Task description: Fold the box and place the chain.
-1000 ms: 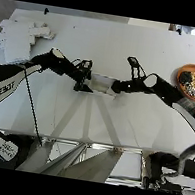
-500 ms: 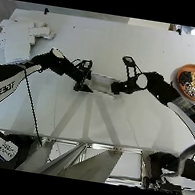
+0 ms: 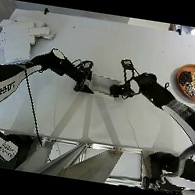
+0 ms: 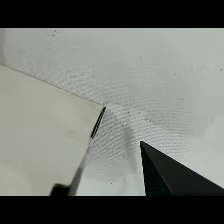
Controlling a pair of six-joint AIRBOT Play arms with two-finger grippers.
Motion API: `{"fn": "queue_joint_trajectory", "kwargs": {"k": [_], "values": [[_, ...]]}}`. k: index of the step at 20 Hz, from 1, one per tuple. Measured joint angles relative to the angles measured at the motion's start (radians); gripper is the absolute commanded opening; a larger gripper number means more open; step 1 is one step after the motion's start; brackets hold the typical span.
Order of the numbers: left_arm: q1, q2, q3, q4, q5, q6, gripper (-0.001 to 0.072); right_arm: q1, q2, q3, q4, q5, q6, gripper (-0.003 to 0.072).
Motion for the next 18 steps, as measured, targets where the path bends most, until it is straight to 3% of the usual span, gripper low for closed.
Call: {"fn": "queue_joint_trajectory", "kwargs": {"k": [1,6,7,8,10,14,15,17,18], "values": [[0.0,0.0,0.0,0.0,0.0,0.0,0.0505,0.002,0.0,0.0,0.0,-0.005,0.026,0.0381],[0.001,0.0,0.0,0.001,0.0,0.0,0.0505,0.021,-0.018,0.003,0.015,-0.04,0.187,0.033],[0.001,0.0,0.0,0.001,0.0,0.0,0.0505,0.028,-0.028,0.008,0.015,-0.045,0.216,0.0259],[0.001,0.0,0.0,0.001,0.001,0.0,0.0505,0.035,-0.038,0.014,0.015,-0.052,0.236,0.0141],[0.001,0.0,0.0,0.001,0.001,0.0,0.0505,0.048,-0.06,0.033,0.01,-0.047,0.267,0.001],[0.002,0.0,0.0,0.001,-0.001,-0.003,0.0505,0.062,-0.088,0.061,0.009,-0.031,0.294,0.0011],[0.002,0.001,0.0,0.001,-0.001,-0.002,0.0505,0.064,-0.091,0.064,0.01,-0.031,0.296,0.0082],[0.002,0.001,0.0,0.002,-0.001,0.001,0.0505,0.066,-0.097,0.067,0.016,-0.053,0.297,0.0303],[0.002,0.001,0.0,0.002,0.0,0.001,0.0505,0.068,-0.097,0.069,0.019,-0.063,0.298,0.0315]]}}
